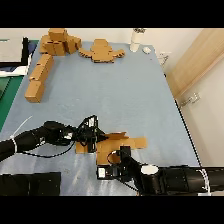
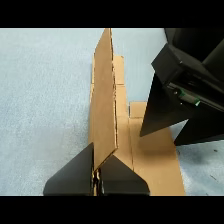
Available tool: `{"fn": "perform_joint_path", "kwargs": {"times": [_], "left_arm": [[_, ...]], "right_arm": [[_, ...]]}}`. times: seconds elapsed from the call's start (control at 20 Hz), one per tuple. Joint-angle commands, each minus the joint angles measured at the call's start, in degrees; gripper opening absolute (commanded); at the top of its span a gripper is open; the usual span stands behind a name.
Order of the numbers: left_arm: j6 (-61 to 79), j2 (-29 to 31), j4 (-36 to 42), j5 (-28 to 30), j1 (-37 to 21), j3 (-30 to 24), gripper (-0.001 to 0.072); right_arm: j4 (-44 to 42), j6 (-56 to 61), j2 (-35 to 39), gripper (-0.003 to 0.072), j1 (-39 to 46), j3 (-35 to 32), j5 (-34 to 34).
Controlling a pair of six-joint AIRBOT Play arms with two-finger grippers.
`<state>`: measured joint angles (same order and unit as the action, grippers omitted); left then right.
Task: Fold the box.
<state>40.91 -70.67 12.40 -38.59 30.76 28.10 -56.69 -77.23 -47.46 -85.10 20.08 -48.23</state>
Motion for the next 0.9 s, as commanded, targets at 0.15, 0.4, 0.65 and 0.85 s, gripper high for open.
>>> {"fn": "perform_joint_path", "kwargs": {"times": [0.15, 0.4, 0.65, 0.85], "left_arm": [[0.02, 0.02, 0.0, 0.02, -0.02, 0.04, 0.0017], [0.02, 0.02, 0.0, 0.0, -0.04, 0.04, 0.0017], [0.02, 0.02, 0.0, 0.02, -0.04, 0.04, 0.0017], [0.02, 0.02, 0.0, 0.02, -0.04, 0.04, 0.0017]], "right_arm": [[1.2, 0.79, 1.57, 0.0518, 0.02, 1.4, -2.1], [1.36, 2.73, 4.0, 0.0519, 0.02, 1.75, -3.48], [-0.04, 6.73, 3.98, 0.0654, 0.02, 1.75, -3.76], [2.49, 14.73, 5.9, 0.072, 0.15, 1.75, -7.15]]}}
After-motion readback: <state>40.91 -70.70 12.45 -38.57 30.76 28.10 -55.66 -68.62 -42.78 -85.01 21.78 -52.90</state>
